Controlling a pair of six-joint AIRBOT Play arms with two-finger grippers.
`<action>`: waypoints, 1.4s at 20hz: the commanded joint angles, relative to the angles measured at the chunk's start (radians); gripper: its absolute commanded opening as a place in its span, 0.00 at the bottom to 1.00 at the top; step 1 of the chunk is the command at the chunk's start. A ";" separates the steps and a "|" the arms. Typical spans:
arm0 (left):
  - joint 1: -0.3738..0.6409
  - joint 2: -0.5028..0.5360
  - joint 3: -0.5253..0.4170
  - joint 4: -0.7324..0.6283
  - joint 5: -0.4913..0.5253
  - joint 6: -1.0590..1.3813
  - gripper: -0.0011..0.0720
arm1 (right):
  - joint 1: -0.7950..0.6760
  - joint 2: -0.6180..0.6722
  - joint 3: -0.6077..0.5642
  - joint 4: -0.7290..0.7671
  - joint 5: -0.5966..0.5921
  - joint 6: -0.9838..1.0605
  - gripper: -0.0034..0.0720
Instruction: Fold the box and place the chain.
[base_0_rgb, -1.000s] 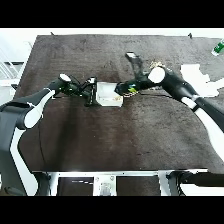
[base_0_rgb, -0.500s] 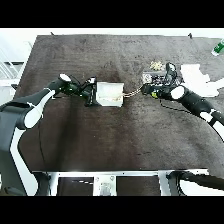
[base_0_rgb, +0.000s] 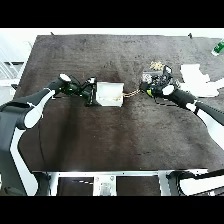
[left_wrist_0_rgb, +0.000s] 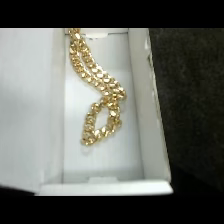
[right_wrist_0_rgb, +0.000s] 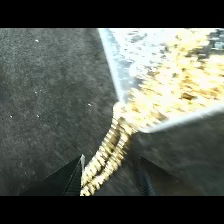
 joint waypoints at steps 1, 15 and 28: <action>0.001 0.001 0.000 0.000 0.000 0.000 0.67 | 0.009 -0.068 0.055 0.011 -0.011 0.000 0.59; 0.001 0.001 0.000 -0.003 0.000 0.000 0.67 | 0.110 0.259 -0.046 -0.002 -0.015 -0.070 0.06; 0.001 0.001 0.000 -0.003 0.000 0.000 0.67 | 0.268 0.478 -0.039 -0.042 0.058 -0.112 0.06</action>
